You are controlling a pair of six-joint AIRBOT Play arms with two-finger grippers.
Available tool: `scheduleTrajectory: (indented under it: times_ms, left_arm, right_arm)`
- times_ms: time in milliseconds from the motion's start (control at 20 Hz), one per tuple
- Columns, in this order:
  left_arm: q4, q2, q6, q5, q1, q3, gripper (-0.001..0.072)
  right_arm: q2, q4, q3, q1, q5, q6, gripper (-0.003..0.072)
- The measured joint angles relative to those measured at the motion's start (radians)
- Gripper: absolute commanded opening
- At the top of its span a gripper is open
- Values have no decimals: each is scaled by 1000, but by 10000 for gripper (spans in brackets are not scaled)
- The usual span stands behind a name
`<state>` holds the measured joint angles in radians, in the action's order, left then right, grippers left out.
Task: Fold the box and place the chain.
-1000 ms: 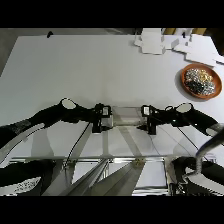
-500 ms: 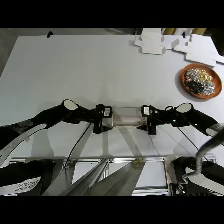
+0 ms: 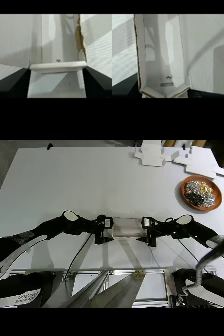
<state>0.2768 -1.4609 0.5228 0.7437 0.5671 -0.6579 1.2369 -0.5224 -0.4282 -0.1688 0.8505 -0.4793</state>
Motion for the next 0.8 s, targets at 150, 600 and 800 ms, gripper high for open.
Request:
scheduleTrajectory:
  times_ms: [150, 600, 800]
  left_arm:
    - [-31, -19, 29, -2, 13, -3, 693]
    - [-63, -55, 51, 2, 30, -28, 306]
    - [-64, -56, 55, 10, 24, -30, 275]
  right_arm:
    - [0, -1, 0, 0, 3, 0, 340]
    - [0, -1, 0, 0, -2, -1, 340]
    - [0, 0, 0, 0, 0, -1, 340]
